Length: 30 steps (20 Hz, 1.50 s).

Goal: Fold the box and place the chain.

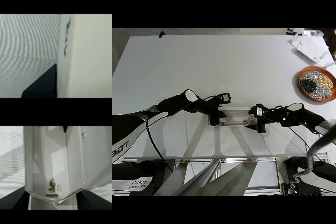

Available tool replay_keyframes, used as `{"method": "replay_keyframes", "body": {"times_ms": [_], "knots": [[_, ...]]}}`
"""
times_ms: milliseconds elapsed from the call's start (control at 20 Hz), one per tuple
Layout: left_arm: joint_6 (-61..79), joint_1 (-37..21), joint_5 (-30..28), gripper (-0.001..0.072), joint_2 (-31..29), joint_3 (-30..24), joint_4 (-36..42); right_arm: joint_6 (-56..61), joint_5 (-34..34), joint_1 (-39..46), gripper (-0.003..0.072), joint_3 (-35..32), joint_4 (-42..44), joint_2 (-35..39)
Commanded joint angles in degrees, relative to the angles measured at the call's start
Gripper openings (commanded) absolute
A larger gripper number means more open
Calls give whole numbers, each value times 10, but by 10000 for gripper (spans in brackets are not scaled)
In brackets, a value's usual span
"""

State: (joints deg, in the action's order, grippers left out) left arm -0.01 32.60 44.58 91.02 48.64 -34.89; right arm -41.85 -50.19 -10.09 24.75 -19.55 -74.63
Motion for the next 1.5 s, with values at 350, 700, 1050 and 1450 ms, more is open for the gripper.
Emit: {"method": "replay_keyframes", "body": {"times_ms": [350,700,1050,1450], "knots": [[0,0,0,11,0,0,0,-3,15,-26,566,11,15,-19],[0,0,0,11,0,0,0,50,-30,-26,616,48,-21,-53],[0,0,0,11,0,0,0,61,-29,-26,524,48,-36,-55],[0,0,0,11,0,0,0,104,-10,-25,408,48,-93,-55]]}}
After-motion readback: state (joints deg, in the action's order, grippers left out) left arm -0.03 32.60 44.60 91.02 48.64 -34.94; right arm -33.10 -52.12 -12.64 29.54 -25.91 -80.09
